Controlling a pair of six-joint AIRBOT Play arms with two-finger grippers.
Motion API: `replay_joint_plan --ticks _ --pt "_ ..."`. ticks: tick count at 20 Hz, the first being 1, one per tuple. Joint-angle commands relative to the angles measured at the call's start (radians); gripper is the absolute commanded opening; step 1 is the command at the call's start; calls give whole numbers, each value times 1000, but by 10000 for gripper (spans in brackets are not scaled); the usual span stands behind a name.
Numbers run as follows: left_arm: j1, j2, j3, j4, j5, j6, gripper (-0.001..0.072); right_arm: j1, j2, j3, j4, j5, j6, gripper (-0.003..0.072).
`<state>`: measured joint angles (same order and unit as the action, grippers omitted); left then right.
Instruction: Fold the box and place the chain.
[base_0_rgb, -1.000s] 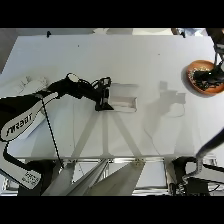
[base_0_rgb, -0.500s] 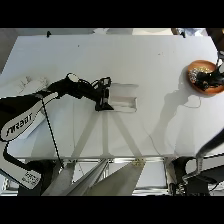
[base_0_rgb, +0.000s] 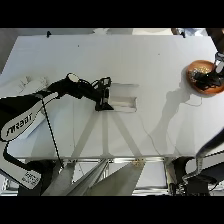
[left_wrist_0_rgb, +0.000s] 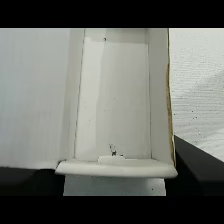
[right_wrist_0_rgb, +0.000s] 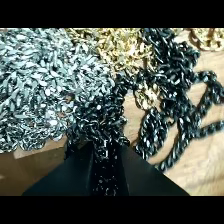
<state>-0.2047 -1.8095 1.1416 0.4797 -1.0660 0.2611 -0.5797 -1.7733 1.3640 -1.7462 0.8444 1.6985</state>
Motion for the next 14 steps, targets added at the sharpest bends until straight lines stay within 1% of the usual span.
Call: replay_joint_plan --ticks 1,4,6,8,10,12,14 --pt "0 0 0 0 0 0 279 1 69 2 1 35 2 15" --pt "0 0 0 0 0 0 279 1 188 2 1 43 -2 14" --pt "0 0 0 0 0 0 279 1 273 2 5 74 -44 14" --pt "0 0 0 0 0 0 279 1 352 2 26 147 -121 14" --pt "0 0 0 0 0 0 279 3 420 2 78 211 -137 14" --pt "0 0 0 0 0 0 279 29 472 2 94 286 -142 14" --pt "0 0 0 0 0 0 279 77 507 2 95 367 -191 14"
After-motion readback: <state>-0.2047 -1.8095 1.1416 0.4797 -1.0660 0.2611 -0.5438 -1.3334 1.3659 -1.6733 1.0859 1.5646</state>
